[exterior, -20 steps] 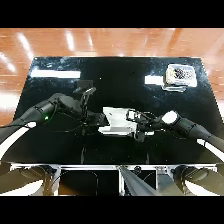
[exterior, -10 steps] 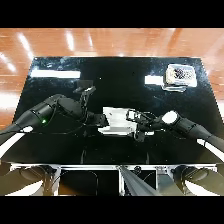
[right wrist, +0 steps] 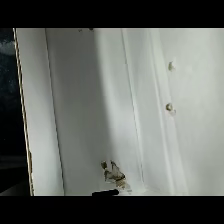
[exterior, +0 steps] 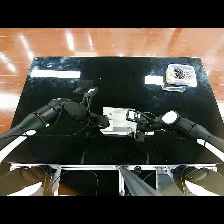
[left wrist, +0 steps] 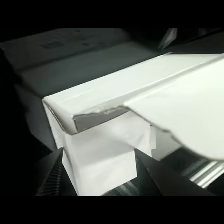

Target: Fold the box and place the chain.

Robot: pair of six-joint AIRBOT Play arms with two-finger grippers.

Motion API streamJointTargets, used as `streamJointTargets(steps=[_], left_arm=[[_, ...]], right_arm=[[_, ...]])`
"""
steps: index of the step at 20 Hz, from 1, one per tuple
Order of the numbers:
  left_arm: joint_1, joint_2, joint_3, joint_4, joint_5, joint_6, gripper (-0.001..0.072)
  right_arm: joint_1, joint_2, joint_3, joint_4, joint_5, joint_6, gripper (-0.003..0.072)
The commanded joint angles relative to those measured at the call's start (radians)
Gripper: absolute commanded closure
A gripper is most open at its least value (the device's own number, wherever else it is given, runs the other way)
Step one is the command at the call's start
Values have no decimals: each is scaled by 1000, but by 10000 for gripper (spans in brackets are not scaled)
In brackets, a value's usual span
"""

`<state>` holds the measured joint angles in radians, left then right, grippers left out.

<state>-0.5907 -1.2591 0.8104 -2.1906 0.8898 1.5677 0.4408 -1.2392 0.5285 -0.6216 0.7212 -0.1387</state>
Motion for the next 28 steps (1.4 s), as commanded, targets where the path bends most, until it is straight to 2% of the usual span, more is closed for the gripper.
streamJointTargets(steps=[1, 5, 9, 10, 11, 12, 18, 22, 23, 24, 25, 28], left_arm=[[-36, 1, 1, 118, -34, -99, 169], [-100, 1, 1, 249, -92, -220, 170], [-142, 1, 1, 255, -117, -252, 183], [-150, 1, 1, 263, -116, -267, 204], [-159, 1, 1, 278, -116, -285, 283], [-172, 1, 1, 295, -119, -304, 307], [-256, -5, 49, 598, -105, -529, 308], [-258, -5, 51, 600, -101, -529, 308], [-258, -5, 51, 600, -102, -529, 308], [-258, -5, 51, 600, -102, -529, 308], [-258, -5, 51, 600, -102, -529, 307], [-258, -5, 51, 600, -101, -529, 307]], right_arm=[[0, 0, 0, 0, 0, 0, 2], [0, 0, 0, 0, 0, 0, 2], [0, 0, 0, 0, 0, 0, 2], [0, 0, 0, 0, 0, 0, 2], [0, 0, 0, 0, 0, 0, 1], [0, 0, 0, 0, 0, 0, 1], [0, 0, 0, 0, 0, 0, 2], [0, 0, 0, 0, 0, 0, 2], [0, 0, 0, 0, 0, 0, 30], [0, 0, 0, 0, 1, 0, 166], [0, 0, 0, 0, 9, 0, 261], [0, 0, 0, 0, 17, 0, 259]])
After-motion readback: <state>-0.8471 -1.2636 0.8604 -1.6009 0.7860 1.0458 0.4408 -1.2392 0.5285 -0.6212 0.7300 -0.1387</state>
